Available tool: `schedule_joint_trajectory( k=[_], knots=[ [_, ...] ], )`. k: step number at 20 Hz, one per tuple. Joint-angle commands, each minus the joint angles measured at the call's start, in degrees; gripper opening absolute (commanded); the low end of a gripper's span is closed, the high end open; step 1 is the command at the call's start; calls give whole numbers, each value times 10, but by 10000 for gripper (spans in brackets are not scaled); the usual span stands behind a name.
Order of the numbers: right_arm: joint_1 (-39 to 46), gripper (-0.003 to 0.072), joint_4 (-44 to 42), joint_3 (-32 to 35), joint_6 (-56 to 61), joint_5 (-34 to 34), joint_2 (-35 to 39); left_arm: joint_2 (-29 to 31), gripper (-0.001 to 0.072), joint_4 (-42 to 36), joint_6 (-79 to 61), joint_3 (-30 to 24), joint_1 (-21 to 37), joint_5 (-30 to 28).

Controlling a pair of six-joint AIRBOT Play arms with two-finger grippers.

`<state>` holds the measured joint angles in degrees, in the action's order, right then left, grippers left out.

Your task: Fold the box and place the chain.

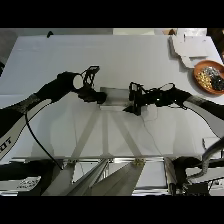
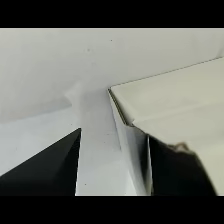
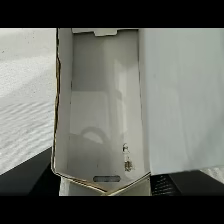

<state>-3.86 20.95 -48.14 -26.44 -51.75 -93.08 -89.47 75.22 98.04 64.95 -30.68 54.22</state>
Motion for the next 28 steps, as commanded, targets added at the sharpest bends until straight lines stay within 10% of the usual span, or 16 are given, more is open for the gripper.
schedule_joint_trajectory(
  k=[1, 17, 22, 27, 28],
  knots=[
    [0, 438, 0, -1, 0, 0, 0, -17, 392, 62, 78, 32, -23, 33],
    [0, 438, 0, -1, 0, 0, 0, -54, 310, 172, 340, 59, -98, 79],
    [0, 438, 0, -1, 0, 0, 0, -54, 7, 170, 342, 63, -101, 75],
    [0, 438, 0, -1, 1, 0, 0, -53, 19, 168, 355, 63, -103, 59],
    [0, 438, 0, -1, 0, 0, 0, -53, 133, 168, 358, 63, -103, 60]
  ],
)
